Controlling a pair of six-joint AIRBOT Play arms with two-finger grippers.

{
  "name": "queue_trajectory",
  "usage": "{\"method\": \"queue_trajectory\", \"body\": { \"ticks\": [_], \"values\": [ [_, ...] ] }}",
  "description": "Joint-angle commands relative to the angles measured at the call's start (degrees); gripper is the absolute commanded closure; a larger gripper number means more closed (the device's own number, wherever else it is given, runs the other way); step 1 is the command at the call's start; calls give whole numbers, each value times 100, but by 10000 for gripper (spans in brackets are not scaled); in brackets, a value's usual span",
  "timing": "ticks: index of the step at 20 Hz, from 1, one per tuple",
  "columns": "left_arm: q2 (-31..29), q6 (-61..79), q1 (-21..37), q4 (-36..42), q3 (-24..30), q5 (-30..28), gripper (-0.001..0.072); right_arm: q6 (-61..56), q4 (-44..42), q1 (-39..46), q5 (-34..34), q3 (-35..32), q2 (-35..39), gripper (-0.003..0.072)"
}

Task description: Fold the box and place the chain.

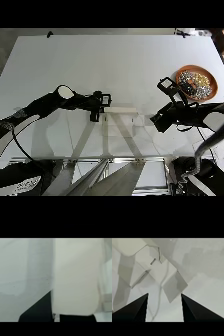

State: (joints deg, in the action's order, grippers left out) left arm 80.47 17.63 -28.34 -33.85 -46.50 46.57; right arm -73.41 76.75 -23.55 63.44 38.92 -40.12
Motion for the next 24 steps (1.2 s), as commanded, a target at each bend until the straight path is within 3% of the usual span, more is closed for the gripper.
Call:
{"method": "queue_trajectory", "body": {
  "ticks": [1, 6, 7, 8, 9, 11, 14, 16, 17, 20, 24],
  "values": [
    [136, -11, 2, -11, -2, 83, 618, -2, 20, -2, -13, -2, -4, 226],
    [162, -11, 2, -7, -2, 85, 616, -2, 48, -2, -28, -2, -4, 226],
    [162, -11, 2, -7, -2, 140, 601, -2, 70, -2, -39, -2, -4, 226],
    [162, -17, 2, -9, -2, 214, 512, -4, 87, -2, -50, -2, -4, 226],
    [162, -92, 2, -9, -4, 304, 481, -4, 87, -2, -57, -2, -4, 226],
    [162, -136, 2, -42, -2, 435, 477, -4, 87, -2, -83, -2, -4, 226],
    [164, -133, 2, -157, -2, 426, 515, -4, 87, -2, -153, -2, -4, 226],
    [166, -131, 2, -417, -2, 426, 674, -4, 87, -2, -153, -2, -4, 226],
    [166, -107, 2, -538, -2, 426, 702, -4, 87, -2, -155, -2, -4, 226],
    [164, 271, 2, -656, -4, 306, 704, -4, 85, -2, -162, -2, -4, 226],
    [157, 404, 2, -627, -4, -479, 704, -7, 87, -2, -164, -2, -4, 226]
  ]
}}
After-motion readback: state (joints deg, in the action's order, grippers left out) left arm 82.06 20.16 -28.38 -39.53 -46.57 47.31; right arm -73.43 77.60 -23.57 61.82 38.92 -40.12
